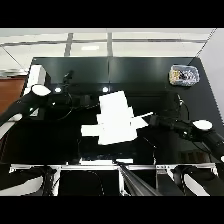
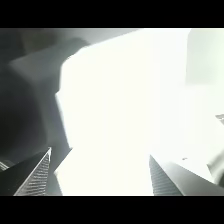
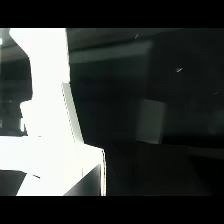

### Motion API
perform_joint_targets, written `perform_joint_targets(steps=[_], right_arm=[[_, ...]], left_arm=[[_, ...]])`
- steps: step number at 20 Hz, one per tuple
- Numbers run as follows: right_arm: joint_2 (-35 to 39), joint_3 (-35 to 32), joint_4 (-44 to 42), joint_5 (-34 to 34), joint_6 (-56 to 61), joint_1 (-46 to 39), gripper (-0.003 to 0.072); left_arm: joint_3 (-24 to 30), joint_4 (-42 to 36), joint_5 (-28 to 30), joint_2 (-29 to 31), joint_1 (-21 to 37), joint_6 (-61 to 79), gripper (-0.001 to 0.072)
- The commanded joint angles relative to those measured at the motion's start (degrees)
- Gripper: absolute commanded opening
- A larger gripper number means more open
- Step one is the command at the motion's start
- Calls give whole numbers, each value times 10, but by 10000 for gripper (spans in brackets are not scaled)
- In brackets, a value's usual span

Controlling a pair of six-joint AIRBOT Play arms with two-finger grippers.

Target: Fold the box and place the chain.

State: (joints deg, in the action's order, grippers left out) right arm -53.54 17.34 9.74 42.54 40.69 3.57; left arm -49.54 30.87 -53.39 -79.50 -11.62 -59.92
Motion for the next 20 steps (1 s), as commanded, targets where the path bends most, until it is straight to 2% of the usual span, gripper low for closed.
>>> perform_joint_targets(steps=[1, 5, 8, 11, 16, 20], right_arm=[[3, -8, -18, -30, -2, 49, 12], [3, -8, -18, -30, -2, 49, 12], [3, -8, -18, -30, -2, 49, 12], [3, -8, -18, -30, -2, 49, 12], [3, -8, -18, -29, 0, 49, 12], [3, -8, -18, -29, 0, 49, 12]], left_arm=[[-65, -18, -77, -101, -2, -23, 704], [-109, -18, -179, -168, 2, -23, 704], [-120, -19, -224, -198, 2, -14, 704], [-122, -11, -237, -206, 9, 11, 704], [-129, 8, -245, -206, 62, 13, 704], [-129, -25, -258, -221, 47, 38, 704]])
